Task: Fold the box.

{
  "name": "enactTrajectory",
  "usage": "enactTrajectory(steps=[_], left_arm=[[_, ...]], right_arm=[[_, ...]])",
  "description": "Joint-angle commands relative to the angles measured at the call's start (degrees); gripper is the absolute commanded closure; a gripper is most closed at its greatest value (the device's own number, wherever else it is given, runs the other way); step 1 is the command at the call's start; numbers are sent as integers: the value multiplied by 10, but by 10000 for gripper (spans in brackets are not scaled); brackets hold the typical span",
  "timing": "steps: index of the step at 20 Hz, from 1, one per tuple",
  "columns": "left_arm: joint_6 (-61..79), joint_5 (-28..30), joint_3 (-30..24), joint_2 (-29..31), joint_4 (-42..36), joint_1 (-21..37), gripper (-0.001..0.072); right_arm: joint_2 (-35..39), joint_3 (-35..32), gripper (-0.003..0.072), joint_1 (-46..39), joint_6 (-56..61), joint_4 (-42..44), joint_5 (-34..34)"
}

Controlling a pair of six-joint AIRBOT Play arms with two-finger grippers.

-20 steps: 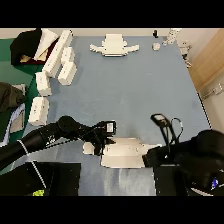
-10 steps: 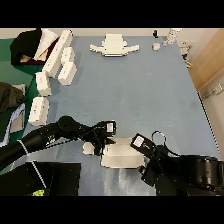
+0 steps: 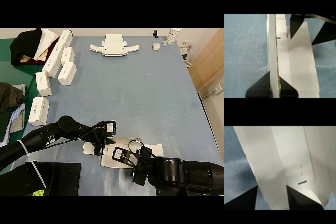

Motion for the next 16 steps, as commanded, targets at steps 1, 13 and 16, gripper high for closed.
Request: enactTrajectory(steps=[1, 13, 16], left_arm=[[0, 0, 0, 0, 0, 0, 695], [0, 0, 0, 0, 0, 0, 695], [0, 0, 0, 0, 0, 0, 695]], right_arm=[[-19, 1, 140, 1, 3, 10, 5], [-9, 46, 142, -1, 215, -115, -43], [-9, 46, 141, -1, 232, -115, -45]])
